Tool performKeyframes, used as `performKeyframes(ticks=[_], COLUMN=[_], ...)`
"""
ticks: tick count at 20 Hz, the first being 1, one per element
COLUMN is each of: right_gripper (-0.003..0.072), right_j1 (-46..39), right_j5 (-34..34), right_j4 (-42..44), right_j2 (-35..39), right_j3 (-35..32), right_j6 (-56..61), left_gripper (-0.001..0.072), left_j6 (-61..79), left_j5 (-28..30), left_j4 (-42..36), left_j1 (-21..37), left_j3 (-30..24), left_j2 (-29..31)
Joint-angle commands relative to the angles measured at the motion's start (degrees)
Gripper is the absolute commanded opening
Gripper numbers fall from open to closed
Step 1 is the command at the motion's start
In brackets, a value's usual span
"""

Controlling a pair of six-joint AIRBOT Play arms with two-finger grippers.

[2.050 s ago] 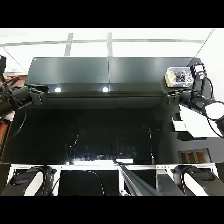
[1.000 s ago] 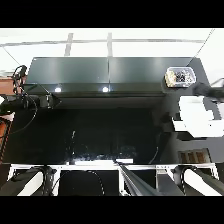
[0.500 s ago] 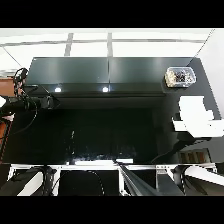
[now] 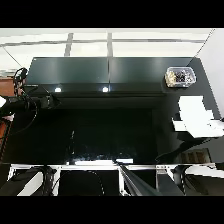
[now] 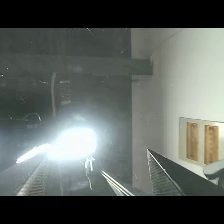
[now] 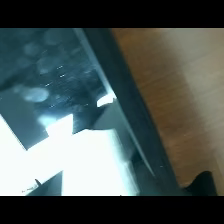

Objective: Fold the box and place the chain.

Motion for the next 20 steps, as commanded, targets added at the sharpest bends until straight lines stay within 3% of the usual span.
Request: performKeyframes(ticks=[1, 2, 9, 10, 13, 17, 20], right_gripper=[0.0157, 0.0011, 0.0017, 0.0017, 0.0017, 0.0017, 0.0017], right_j1=[-0.2, -0.2, 1.9, 3.8, 12.0, 27.6, 40.9], right_j5=[3.7, 6.3, 12.6, 11.9, 11.5, 5.5, -7.2], right_j4=[3.4, 4.9, 23.2, 26.0, 45.1, 48.0, 51.9], right_j2=[-0.2, 0.4, 12.8, 15.3, 23.6, 32.5, 37.4], right_j3=[0.0, 0.0, -4.0, -6.3, -17.6, -28.6, -35.9], right_j6=[-4.3, -5.8, -6.8, -7.3, -12.2, -11.2, -11.2], left_gripper=[0.0711, 0.0711, 0.0710, 0.0710, 0.0709, 0.0709, 0.0710], left_j6=[0.2, 0.2, 0.2, 0.2, 0.2, 0.0, 0.4], left_j5=[1.8, 2.3, 2.3, 1.9, 0.8, 2.4, 2.3], left_j4=[-0.1, -0.3, -0.5, -0.5, -0.7, -0.9, -6.5], left_j1=[0.0, 0.0, 0.1, 0.0, 0.0, 0.0, 0.0], left_j3=[0.0, 0.0, 0.0, 0.0, 0.0, -0.5, -1.5], left_j2=[0.0, 0.0, 0.0, 0.0, 0.0, -0.6, -2.0])
